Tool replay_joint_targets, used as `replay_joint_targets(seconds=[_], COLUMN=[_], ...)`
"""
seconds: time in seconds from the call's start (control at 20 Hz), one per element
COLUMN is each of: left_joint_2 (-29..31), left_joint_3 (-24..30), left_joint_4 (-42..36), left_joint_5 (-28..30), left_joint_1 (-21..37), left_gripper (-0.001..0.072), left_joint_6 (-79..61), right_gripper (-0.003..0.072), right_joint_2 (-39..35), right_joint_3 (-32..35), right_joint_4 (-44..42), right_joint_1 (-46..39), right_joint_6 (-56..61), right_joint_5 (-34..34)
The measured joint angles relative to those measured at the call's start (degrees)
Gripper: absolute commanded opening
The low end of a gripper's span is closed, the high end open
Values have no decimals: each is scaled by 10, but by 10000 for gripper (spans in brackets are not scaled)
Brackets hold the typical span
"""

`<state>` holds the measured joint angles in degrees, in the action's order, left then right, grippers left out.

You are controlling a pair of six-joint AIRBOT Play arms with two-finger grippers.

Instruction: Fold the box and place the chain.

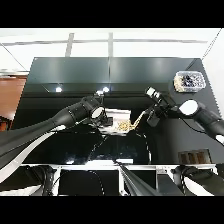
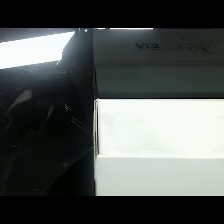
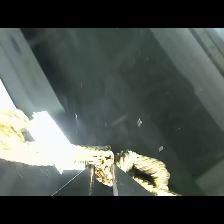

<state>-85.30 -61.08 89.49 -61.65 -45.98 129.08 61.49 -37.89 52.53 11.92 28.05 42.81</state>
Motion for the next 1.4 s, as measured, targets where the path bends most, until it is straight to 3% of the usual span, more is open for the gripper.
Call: replay_joint_targets(seconds=[0.35,0.6,0.8,1.0,1.15,1.4], left_joint_2=[0,0,0,0,0,0], left_joint_3=[0,0,0,0,0,0], left_joint_4=[0,0,0,0,0,0], left_joint_5=[1,1,1,1,0,0], left_joint_1=[0,0,0,0,0,0], left_gripper=[28,28,29,29,28,29], left_joint_6=[0,0,0,0,0,0], right_gripper=[15,15,16,15,16,15], right_joint_2=[-134,-161,-166,-167,-160,-156], right_joint_3=[-134,-221,-249,-253,-244,-176], right_joint_4=[7,-85,-206,-258,-263,-190], right_joint_1=[-4,-4,-4,0,21,69], right_joint_6=[225,341,356,359,359,371], right_joint_5=[183,269,292,299,294,226])
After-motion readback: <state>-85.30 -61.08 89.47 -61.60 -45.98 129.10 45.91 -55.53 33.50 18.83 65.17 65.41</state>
